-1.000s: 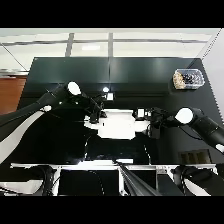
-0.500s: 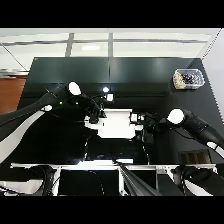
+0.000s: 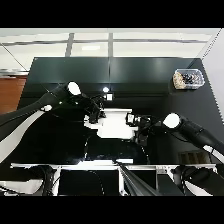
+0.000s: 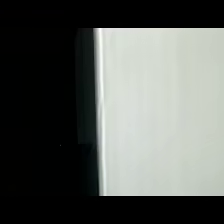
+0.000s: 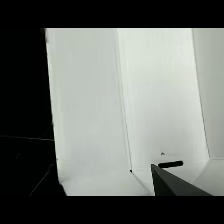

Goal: Fold the box and place the chain.

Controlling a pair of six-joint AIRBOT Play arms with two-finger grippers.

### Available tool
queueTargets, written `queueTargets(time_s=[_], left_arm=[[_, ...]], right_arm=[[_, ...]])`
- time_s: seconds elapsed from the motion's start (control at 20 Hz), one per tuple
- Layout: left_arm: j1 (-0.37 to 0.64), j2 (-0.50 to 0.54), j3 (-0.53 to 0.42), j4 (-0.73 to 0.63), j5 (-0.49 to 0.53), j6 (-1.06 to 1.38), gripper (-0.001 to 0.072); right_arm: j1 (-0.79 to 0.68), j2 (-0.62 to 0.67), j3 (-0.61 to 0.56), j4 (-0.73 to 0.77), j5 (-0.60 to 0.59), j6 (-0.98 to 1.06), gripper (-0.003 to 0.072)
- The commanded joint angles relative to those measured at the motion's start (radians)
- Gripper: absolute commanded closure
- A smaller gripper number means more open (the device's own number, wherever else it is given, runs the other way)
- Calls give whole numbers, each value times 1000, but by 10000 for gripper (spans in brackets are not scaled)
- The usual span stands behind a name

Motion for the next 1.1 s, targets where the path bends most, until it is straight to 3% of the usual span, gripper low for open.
queueTargets(time_s=[0.0, 0.2, 0.4, 0.7, 1.05], left_arm=[[1, 0, 0, -2, -18, 0, 684], [1, 0, 0, -2, -21, 0, 684], [1, 0, 0, -2, -21, 0, 684], [1, 0, 0, -2, -17, 0, 684], [1, 0, 0, -2, -13, 0, 684]], right_arm=[[6, 23, 1, 49, -60, 1, -13], [2, 64, 3, -61, -60, 0, -13], [-32, 64, 37, -60, -63, -92, -13], [-122, 24, 61, 92, -85, -222, -13], [-128, -47, 61, 336, -54, -438, -13]])
